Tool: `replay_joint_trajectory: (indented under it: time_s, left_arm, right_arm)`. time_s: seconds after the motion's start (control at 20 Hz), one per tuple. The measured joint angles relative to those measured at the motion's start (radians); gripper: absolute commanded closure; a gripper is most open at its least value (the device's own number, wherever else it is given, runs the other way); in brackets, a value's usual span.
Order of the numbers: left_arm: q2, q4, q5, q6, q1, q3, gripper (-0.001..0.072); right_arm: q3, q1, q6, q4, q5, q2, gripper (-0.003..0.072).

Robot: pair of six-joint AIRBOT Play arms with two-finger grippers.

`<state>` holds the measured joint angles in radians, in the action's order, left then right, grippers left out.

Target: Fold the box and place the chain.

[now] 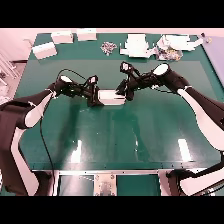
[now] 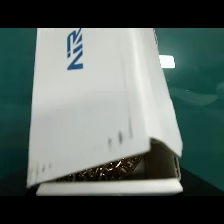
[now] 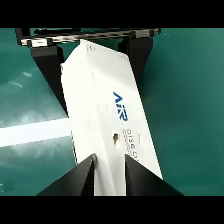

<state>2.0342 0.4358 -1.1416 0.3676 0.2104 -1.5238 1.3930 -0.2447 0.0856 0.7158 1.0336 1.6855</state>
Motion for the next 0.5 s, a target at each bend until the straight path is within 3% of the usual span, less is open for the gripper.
replay_joint_trajectory:
  time_s: [0.5]
  left_arm:
    - [0.000,0.003,-0.005,0.004,0.001,0.000,0.0080]
  right_arm:
    - [-0.053,-0.042,0.006,0.003,0.033,0.000,0.0473]
